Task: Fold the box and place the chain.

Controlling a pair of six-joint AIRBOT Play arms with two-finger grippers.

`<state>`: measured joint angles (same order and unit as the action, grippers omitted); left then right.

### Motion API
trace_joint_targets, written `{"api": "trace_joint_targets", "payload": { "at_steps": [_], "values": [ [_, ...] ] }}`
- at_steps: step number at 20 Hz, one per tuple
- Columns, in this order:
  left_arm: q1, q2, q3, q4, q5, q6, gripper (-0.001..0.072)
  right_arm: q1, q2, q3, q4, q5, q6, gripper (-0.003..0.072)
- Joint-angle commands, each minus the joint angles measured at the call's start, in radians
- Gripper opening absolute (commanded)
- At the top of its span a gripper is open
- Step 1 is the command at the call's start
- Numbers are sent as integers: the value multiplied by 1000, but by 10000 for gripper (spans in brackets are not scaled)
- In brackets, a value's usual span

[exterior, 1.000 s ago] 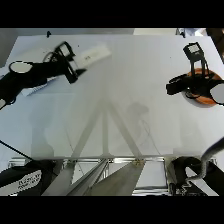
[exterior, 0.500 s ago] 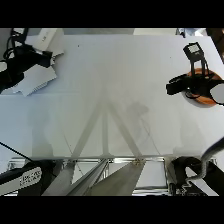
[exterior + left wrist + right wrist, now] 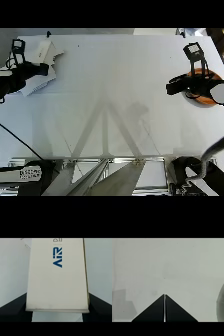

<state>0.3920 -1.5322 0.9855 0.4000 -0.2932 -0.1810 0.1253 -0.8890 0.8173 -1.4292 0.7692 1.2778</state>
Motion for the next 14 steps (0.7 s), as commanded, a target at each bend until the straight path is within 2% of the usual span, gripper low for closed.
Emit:
{"api": "trace_joint_targets", "payload": {
  "at_steps": [1, 3, 5, 6, 7, 8, 11, 14],
  "values": [
    [5, -72, 0, 0, -4, -8, 11, -1, 1, 1, 0, 0, 0, 13],
    [5, -84, 0, 1, -1, -8, 19, -1, 1, 1, 0, 0, 0, 13],
    [7, -86, 0, 13, 14, -6, 63, -1, 1, 1, 0, 0, 0, 13],
    [9, -85, 1, 13, 18, -7, 194, -1, 1, 1, 0, 0, 0, 13],
    [9, -85, 1, 13, 30, -7, 480, -1, 1, 1, 0, 0, 0, 13],
    [9, -83, 1, 12, 32, -10, 720, -1, 1, 1, 0, 0, 0, 13],
    [9, -39, 1, 14, 7, -10, 704, -1, 1, 1, 0, 0, 0, 13],
    [9, 43, 0, 87, -4, -21, 707, -1, 1, 1, 0, 0, 0, 13]
  ]
}}
